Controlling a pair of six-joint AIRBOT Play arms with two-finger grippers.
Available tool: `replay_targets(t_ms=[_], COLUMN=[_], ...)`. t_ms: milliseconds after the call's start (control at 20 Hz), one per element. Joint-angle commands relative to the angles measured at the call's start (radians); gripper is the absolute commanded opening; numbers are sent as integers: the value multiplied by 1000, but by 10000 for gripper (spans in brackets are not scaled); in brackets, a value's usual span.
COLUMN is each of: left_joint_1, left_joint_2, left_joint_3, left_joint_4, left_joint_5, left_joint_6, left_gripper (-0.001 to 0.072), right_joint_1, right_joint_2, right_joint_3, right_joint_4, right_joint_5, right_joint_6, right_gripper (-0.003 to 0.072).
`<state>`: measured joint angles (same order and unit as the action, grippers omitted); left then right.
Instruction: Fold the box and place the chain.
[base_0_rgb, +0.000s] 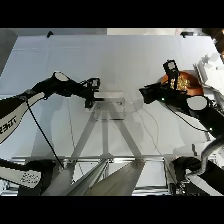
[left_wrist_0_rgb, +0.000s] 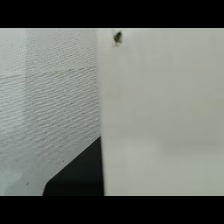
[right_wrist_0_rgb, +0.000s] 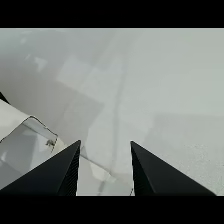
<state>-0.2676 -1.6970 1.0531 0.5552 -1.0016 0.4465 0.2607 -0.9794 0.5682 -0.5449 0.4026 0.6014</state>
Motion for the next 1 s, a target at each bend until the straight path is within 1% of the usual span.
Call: replay_targets(t_ms=[0, 200, 300, 400, 550, 600, 650, 700, 800, 950], left_joint_1=[0, 0, 0, 0, 0, -1, -1, -1, -1, -1], left_joint_2=[3, 3, 3, 3, 3, 3, 3, 3, 3, 3], left_joint_3=[1, 1, 1, 1, 1, 1, 1, 1, 1, 1], left_joint_4=[-5, -6, -6, -6, -6, -6, -6, -6, -6, -6], left_joint_5=[-19, -19, -19, -19, -19, -19, -19, -19, -19, -19], left_joint_6=[2, 1, -1, -1, -1, -1, -1, -1, -1, -1], left_gripper=[6, 12, 12, 12, 12, 12, 12, 12, 12, 12], right_joint_1=[1, 1, 1, 1, 1, 1, 1, 1, 1, 1], right_joint_2=[0, 1, 1, 2, 15, 21, 26, 28, 28, 27], right_joint_3=[1, 1, 1, 9, 26, 26, 26, 26, 26, 26], right_joint_4=[0, 0, 11, 27, 27, 25, 23, 23, 21, -7], right_joint_5=[0, 0, 19, 100, 313, 375, 428, 471, 511, 513], right_joint_6=[0, 0, 0, -1, -84, -127, -170, -213, -276, -482], right_gripper=[336, 336, 336, 335, 338, 354, 434, 472, 535, 536])
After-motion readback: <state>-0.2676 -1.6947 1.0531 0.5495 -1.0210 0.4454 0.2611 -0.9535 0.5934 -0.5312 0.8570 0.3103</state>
